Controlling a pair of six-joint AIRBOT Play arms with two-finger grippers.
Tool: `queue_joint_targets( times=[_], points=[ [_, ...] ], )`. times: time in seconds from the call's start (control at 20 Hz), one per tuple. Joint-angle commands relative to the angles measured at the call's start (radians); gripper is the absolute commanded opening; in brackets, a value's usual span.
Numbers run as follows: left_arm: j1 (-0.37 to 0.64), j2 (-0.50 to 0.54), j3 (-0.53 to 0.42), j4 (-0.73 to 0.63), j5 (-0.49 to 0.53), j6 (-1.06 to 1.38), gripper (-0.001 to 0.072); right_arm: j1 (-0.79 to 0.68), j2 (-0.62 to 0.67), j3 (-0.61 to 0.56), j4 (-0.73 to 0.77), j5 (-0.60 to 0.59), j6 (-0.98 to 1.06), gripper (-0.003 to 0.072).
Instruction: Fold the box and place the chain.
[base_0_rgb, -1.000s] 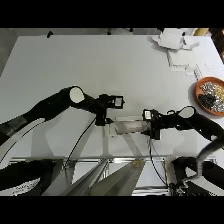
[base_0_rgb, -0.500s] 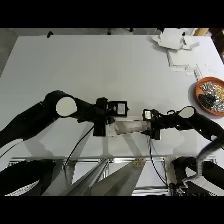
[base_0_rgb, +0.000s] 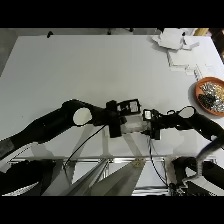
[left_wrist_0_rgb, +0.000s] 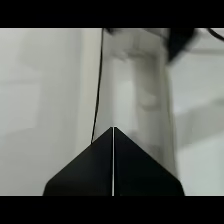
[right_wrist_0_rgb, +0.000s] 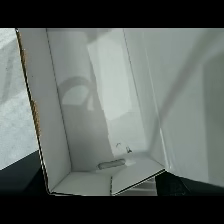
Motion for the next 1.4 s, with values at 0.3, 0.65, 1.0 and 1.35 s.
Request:
queue_joint_targets(
  times=[0.3, 0.65, 1.0, 1.35],
  points=[
    [0.077, -0.270, 0.051, -0.082, 0.189, -0.093, 0.0003, 0.000, 0.001, 0.001, 0.000, 0.000, 0.000, 0.0404],
    [0.132, -0.173, 0.051, -0.015, -0.019, -0.089, 0.0004, 0.000, 0.001, 0.001, 0.000, 0.000, 0.000, 0.0404],
    [0.037, 0.002, 0.051, 0.161, -0.310, -0.198, 0.0004, 0.000, 0.001, 0.001, 0.000, 0.000, 0.000, 0.0404],
    [0.074, -0.101, 0.031, 0.145, -0.410, -0.198, 0.0004, 0.000, 0.001, 0.001, 0.000, 0.000, 0.000, 0.0404]
  ],
)
